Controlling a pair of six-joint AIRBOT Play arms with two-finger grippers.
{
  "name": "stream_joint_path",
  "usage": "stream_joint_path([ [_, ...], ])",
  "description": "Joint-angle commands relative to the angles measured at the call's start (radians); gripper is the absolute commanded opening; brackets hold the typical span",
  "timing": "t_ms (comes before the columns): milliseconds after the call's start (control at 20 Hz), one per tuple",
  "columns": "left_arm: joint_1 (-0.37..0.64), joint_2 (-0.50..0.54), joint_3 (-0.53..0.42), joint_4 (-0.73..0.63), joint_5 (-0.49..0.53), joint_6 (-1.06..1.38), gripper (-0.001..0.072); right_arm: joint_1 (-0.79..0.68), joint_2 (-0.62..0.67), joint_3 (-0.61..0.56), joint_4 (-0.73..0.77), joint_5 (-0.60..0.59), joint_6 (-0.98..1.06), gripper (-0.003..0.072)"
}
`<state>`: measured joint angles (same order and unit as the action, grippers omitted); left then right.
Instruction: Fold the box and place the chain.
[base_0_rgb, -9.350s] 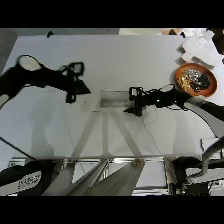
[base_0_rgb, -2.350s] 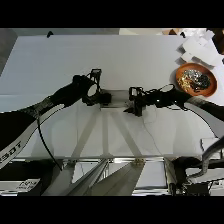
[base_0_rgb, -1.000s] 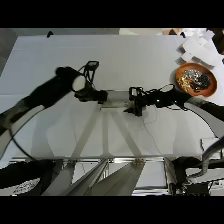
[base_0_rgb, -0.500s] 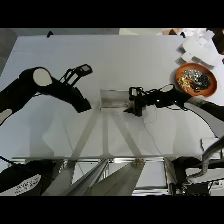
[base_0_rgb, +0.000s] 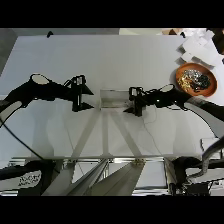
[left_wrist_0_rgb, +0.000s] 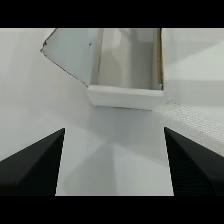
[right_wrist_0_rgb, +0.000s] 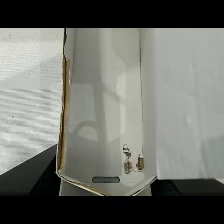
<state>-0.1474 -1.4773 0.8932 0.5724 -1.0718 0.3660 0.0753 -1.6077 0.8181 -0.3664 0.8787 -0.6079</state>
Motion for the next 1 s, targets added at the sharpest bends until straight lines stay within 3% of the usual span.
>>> stream_joint_path([
  [0, 0.009, -0.111, 0.076, -0.068, -0.079, 0.150, 0.0700, 0.000, 0.000, 0.000, 0.000, 0.000, 0.000, 0.0371],
  [150, -0.018, -0.174, 0.139, -0.063, -0.100, 0.138, 0.0700, 0.000, 0.000, 0.000, 0.000, 0.000, 0.000, 0.0371],
  [550, -0.066, -0.181, 0.140, 0.026, -0.103, 0.051, 0.0700, 0.000, 0.000, 0.000, 0.000, 0.000, 0.000, 0.0371],
  [950, -0.106, -0.230, 0.140, 0.019, -0.068, 0.022, 0.0700, 0.000, 0.000, 0.000, 0.000, 0.000, 0.000, 0.0371],
])
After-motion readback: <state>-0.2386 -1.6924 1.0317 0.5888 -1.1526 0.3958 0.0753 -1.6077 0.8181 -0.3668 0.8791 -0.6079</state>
